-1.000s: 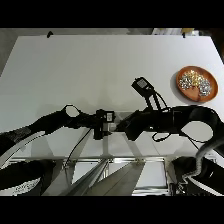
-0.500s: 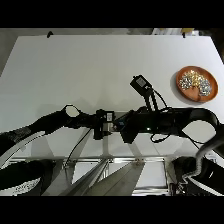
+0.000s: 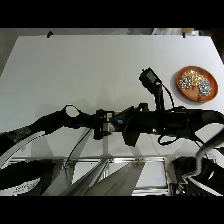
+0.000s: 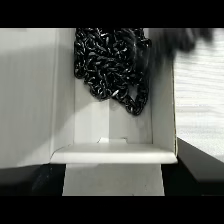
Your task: Fold the box and place the chain.
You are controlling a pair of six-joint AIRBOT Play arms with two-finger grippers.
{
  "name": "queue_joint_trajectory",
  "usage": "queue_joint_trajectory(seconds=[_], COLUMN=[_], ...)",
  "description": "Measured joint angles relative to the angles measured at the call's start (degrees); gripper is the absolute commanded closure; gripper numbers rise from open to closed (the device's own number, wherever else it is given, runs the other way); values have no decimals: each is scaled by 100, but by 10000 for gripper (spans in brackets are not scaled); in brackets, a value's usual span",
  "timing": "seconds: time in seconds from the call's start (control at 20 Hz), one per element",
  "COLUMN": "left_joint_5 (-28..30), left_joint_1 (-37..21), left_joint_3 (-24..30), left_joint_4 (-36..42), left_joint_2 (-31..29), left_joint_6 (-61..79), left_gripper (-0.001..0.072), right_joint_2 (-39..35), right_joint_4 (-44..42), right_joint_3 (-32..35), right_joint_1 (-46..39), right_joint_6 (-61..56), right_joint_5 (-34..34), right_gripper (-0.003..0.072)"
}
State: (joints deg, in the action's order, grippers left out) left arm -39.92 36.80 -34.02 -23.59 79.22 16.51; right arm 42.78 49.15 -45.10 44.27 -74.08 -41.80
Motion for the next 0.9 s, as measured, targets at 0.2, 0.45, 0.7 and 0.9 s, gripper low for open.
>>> queue_joint_trajectory(seconds=[0.2,0.45,0.7,0.9], left_joint_5=[0,0,0,0], left_joint_1=[0,0,0,0], left_joint_3=[0,2,0,0], left_joint_4=[0,0,2,0], left_joint_2=[0,0,0,0], left_joint_6=[-2,0,-2,-2], left_gripper=[505,505,505,505], right_joint_2=[-28,-31,337,946], right_joint_4=[481,1672,2149,2258], right_joint_3=[-13,-13,-7,-4], right_joint_1=[0,0,0,0], right_joint_6=[-195,-1049,-1349,-1292], right_joint_5=[-59,-382,-678,-804], right_gripper=[670,670,670,655])
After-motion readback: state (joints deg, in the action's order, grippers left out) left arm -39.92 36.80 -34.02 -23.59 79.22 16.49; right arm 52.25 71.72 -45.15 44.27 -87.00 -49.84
